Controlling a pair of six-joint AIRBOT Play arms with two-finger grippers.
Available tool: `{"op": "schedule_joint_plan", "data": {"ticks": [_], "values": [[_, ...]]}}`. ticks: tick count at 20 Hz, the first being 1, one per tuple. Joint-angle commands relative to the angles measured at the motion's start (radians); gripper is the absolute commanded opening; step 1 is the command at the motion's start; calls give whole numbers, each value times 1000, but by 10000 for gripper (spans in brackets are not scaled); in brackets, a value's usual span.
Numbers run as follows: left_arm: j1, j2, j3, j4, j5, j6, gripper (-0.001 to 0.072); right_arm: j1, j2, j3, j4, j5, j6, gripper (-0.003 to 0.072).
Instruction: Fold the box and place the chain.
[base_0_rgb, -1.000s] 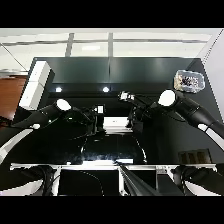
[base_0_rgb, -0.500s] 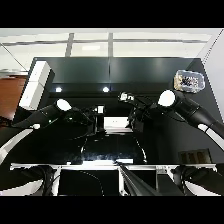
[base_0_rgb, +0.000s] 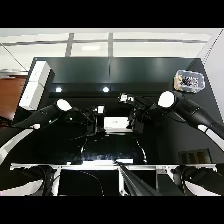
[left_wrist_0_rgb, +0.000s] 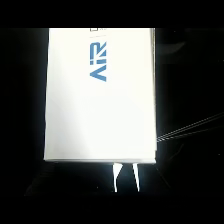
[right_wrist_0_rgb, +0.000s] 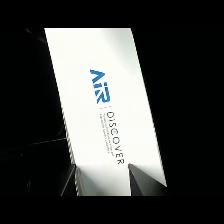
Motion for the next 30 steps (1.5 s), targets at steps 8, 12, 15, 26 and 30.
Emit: {"op": "schedule_joint_plan", "data": {"ticks": [8,12,15,26,30], "values": [[0,0,0,1,0,0,405,-111,95,31,46,251,441,111],[0,0,0,1,0,0,405,-119,86,-44,293,158,571,39],[0,0,0,1,0,0,405,-116,38,-80,457,74,568,39],[0,0,0,1,0,0,405,-100,-109,-80,423,26,591,40],[0,0,0,1,0,0,406,-100,-131,-80,373,0,618,40]]}}
